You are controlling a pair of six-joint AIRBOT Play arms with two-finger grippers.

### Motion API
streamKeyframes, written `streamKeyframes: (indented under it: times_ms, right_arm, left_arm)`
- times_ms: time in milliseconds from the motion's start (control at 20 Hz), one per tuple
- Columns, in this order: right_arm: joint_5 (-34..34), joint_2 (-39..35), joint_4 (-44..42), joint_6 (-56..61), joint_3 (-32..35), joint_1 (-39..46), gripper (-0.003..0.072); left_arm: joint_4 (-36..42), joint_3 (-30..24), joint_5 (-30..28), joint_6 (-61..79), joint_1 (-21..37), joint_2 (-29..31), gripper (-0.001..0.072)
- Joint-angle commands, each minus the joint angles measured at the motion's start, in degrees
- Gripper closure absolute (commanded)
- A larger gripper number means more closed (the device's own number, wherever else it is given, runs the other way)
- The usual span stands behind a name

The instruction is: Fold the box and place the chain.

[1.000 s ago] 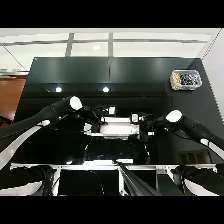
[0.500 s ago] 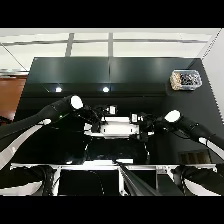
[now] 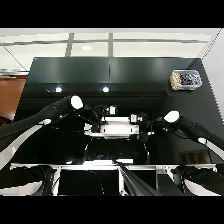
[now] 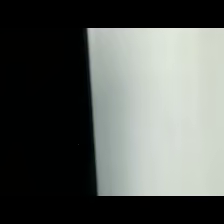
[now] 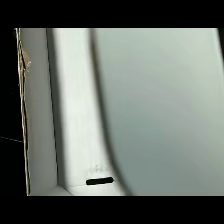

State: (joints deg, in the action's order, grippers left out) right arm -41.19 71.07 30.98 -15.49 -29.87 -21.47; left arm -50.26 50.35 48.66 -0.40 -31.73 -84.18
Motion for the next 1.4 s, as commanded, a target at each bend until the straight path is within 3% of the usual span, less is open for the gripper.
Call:
streamKeyframes:
  times_ms: [0, 550, 600, 650, 900, 950, 1000, 1100, 1150, 1250, 1350]
  right_arm:
    - [0.3, 0.2, 2.5, 1.4, 0.0, -1.2, 0.0038]
    - [1.0, 0.2, 2.3, 1.9, 0.0, -1.2, 0.0038]
    - [1.0, 0.2, 2.3, 1.9, 0.0, -1.2, 0.0083]
    - [0.9, 0.2, 2.3, 1.9, 0.0, -1.2, 0.0191]
    - [0.9, 0.2, 2.3, 1.9, 0.0, -1.2, 0.0210]
    - [0.9, 0.2, 2.3, 1.9, 0.0, -1.2, 0.0210]
    - [1.0, 0.2, 2.3, 1.9, 0.0, -1.2, 0.0210]
    - [1.0, 0.2, 2.3, 1.9, 0.0, -1.2, 0.0210]
    - [1.0, 0.2, 2.3, 1.9, 0.0, -1.2, 0.0210]
    - [1.0, 0.2, 2.3, 1.9, 0.0, -1.2, 0.0210]
    - [1.0, 0.2, 2.3, 1.9, 0.0, -1.2, 0.0210]
  left_arm:
    - [0.0, 0.0, 0.1, 0.0, 0.0, 0.0, 0.0677]
    - [0.0, 0.0, 0.1, 0.0, 0.0, 0.0, 0.0677]
    - [0.0, 0.0, 0.1, 0.0, 0.0, 0.0, 0.0677]
    - [0.0, 0.0, 0.1, 0.0, 0.0, 0.0, 0.0677]
    - [0.0, 0.0, 0.4, 0.0, 0.0, 0.0, 0.0669]
    - [-0.1, 0.0, 0.7, 0.0, 0.0, 0.1, 0.0546]
    - [-0.1, 0.0, 0.7, 0.0, 0.0, 0.4, 0.0468]
    - [-0.6, 0.0, 1.0, -1.4, 0.5, 1.4, 0.0445]
    - [-0.9, 0.0, 1.1, -1.6, 1.1, 2.3, 0.0297]
    - [-1.2, 0.0, 1.2, -5.9, 2.6, 4.9, 0.0078]
    - [-4.9, 0.0, 3.9, -11.5, 4.9, 8.5, 0.0056]
